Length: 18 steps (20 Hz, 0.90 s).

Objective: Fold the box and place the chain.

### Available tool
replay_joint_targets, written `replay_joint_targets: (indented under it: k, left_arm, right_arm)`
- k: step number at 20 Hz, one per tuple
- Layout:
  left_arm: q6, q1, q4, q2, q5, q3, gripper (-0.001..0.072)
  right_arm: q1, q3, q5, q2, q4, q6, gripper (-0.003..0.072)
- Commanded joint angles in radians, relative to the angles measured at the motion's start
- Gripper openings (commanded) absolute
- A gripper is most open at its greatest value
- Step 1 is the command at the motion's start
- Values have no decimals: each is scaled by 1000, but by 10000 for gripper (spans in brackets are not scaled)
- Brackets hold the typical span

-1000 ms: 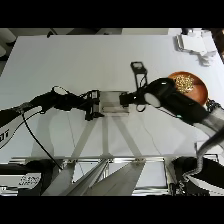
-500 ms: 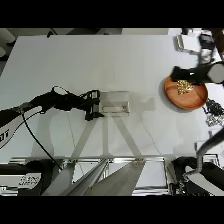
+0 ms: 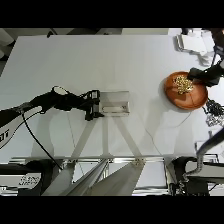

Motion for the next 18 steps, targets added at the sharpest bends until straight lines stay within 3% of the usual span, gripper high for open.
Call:
replay_joint_targets:
  k: [1,7,8,11,14,18]
  left_arm:
    - [0,0,0,1,0,0,108]
    - [0,0,0,1,0,0,108]
    - [0,0,0,1,0,0,108]
    - [0,0,0,1,1,0,108]
    - [0,0,0,1,1,0,108]
    - [0,0,0,1,1,0,108]
  right_arm:
    - [-15,38,-58,-130,24,-15,708]
    - [11,37,-49,-171,29,-90,680]
    - [24,38,-41,-175,25,-98,629]
    - [57,38,-16,-175,-9,-117,346]
    - [68,38,34,-172,-39,-117,11]
    - [68,38,101,-122,-53,-131,7]
